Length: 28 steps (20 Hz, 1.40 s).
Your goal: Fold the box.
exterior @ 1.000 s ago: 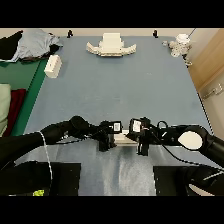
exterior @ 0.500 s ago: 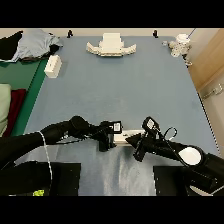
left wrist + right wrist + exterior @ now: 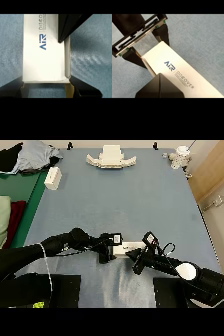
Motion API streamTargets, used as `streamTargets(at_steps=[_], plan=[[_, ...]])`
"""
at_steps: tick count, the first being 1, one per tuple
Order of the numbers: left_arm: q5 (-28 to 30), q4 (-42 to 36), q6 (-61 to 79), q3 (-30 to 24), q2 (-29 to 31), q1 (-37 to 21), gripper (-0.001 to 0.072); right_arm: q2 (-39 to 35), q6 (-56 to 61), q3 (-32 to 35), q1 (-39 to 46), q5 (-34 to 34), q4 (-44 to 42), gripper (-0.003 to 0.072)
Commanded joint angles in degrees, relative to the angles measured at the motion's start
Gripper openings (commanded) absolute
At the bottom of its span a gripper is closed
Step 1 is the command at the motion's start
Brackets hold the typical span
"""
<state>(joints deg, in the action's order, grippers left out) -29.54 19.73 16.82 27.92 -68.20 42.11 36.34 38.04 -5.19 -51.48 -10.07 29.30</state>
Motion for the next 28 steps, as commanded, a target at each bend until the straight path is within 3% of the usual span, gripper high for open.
streamTargets(at_steps=[1, 6, 10, 15, 18, 20, 22, 24, 28], plan=[[0.0, 0.0, 0.1, 0.0, 0.0, 0.0, 0.0477, -0.9, 0.0, 0.1, -0.1, 0.1, 0.0, 0.0006], [0.0, 0.0, 0.1, 0.0, 0.0, 0.0, 0.0477, -8.0, -0.2, -2.4, 0.0, 5.7, 4.0, 0.0006], [0.0, 0.0, 0.1, 0.0, 0.0, 0.0, 0.0477, -4.5, -0.2, -6.9, 4.4, 3.5, 7.6, 0.0006], [0.0, 0.0, 0.1, 0.0, 0.0, 0.0, 0.0477, 10.3, 4.7, -18.4, 15.5, -8.3, 22.3, 0.0006], [0.0, 0.0, 0.1, 0.0, 0.0, 0.0, 0.0477, 19.1, 25.1, -29.7, 22.4, -19.7, 41.4, 0.0006], [0.0, 0.0, 0.1, 0.0, 0.0, 0.0, 0.0477, 24.3, 42.3, -38.4, 26.1, -31.3, 55.4, 0.0006], [0.0, 0.0, 0.1, 0.0, 0.0, 0.0, 0.0477, 28.9, 54.2, -46.2, 29.0, -43.8, 64.2, 0.0006], [0.0, 0.0, 0.1, 0.0, 0.0, 0.0, 0.0477, 31.6, 58.5, -50.5, 31.3, -50.8, 65.4, 0.0006], [0.0, 0.0, 0.1, 0.0, 0.0, 0.0, 0.0477, 32.2, 61.4, -51.6, 32.2, -52.5, 64.5, 0.0006]])
